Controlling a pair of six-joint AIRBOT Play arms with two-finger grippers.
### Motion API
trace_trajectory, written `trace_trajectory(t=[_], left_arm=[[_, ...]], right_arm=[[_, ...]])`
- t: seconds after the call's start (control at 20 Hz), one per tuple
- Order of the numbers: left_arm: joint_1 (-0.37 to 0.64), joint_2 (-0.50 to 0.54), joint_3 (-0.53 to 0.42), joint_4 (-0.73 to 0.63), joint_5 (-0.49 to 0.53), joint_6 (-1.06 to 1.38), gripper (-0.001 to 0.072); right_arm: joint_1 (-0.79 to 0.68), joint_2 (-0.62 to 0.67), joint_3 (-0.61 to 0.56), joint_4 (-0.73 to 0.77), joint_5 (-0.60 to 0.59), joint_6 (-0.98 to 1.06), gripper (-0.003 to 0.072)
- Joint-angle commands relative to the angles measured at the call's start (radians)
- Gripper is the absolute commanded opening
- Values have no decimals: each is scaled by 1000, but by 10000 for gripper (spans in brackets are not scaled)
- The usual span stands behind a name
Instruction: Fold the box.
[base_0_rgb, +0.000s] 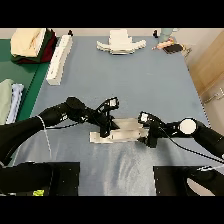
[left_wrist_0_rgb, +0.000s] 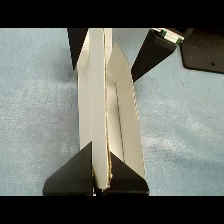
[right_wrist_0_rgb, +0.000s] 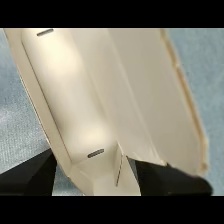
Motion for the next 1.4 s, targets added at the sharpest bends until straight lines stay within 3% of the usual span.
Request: trace_trajectory(t=[0.0, 0.3, 0.45, 0.55, 1.1, 1.35], left_arm=[[0, 0, 0, 0, 0, 1, 15], [0, 0, 0, 1, 0, 1, 15], [0, 0, 0, 0, 0, 1, 15], [0, 0, 0, 0, 0, 1, 15], [0, 0, 0, 1, 0, 1, 15], [0, 0, 0, 0, 0, 1, 15]], right_arm=[[-12, 10, -17, 52, 5, -62, 720], [-12, 11, -18, 61, 27, -61, 720], [-12, -7, -18, 79, 153, -61, 710], [-12, -6, -18, 79, 173, -61, 710], [-12, -7, -19, 63, 113, -42, 709], [-12, -63, -19, 71, 14, -65, 706]])
